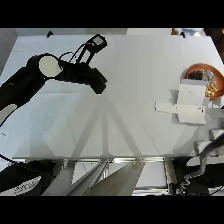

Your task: Fold the box and place the chain.

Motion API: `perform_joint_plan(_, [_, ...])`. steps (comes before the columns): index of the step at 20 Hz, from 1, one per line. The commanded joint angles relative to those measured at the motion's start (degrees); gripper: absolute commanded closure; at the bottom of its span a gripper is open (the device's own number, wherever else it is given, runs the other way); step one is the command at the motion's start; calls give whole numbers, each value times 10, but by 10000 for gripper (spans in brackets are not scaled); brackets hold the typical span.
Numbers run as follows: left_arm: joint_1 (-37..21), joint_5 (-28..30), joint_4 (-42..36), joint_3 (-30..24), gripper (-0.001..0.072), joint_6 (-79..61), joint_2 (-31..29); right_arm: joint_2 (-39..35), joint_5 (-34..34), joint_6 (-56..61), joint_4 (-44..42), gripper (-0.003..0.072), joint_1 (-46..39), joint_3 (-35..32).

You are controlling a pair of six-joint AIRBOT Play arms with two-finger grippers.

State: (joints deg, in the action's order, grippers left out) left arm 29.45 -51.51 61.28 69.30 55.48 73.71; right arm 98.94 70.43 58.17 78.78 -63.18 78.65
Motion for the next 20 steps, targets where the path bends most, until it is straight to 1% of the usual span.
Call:
perform_joint_plan(1, [0,0,0,0,697,0,0,5,35,-12,-18,433,0,0])
perform_joint_plan(2, [0,0,0,0,697,0,0,5,47,-12,-21,471,0,0])
perform_joint_plan(5, [0,0,0,0,697,0,0,5,79,-13,-26,482,0,0])
perform_joint_plan(6, [0,0,0,0,697,0,0,5,92,-12,-30,518,0,0])
perform_joint_plan(7, [0,0,0,0,697,0,0,5,109,-13,-33,519,0,0])
perform_joint_plan(9, [0,0,0,0,697,0,0,5,141,-12,-43,546,0,0])
perform_joint_plan(10, [0,0,0,0,697,0,0,5,157,-12,-45,583,0,0])
perform_joint_plan(12, [0,0,0,0,697,0,0,5,181,-11,-49,583,0,0])
perform_joint_plan(14, [0,0,0,0,697,0,0,5,190,-10,-65,583,0,0])
perform_joint_plan(15, [0,0,0,0,697,0,0,5,189,-1,-70,549,0,0])
perform_joint_plan(16, [0,0,0,0,697,0,0,5,186,13,-71,384,0,0])
perform_joint_plan(17, [0,0,0,0,697,0,0,5,187,16,-71,356,0,0])
perform_joint_plan(19, [0,0,0,0,697,0,0,5,196,16,-70,504,0,0])
perform_joint_plan(20, [0,0,0,0,697,0,0,5,204,16,-70,529,0,0])
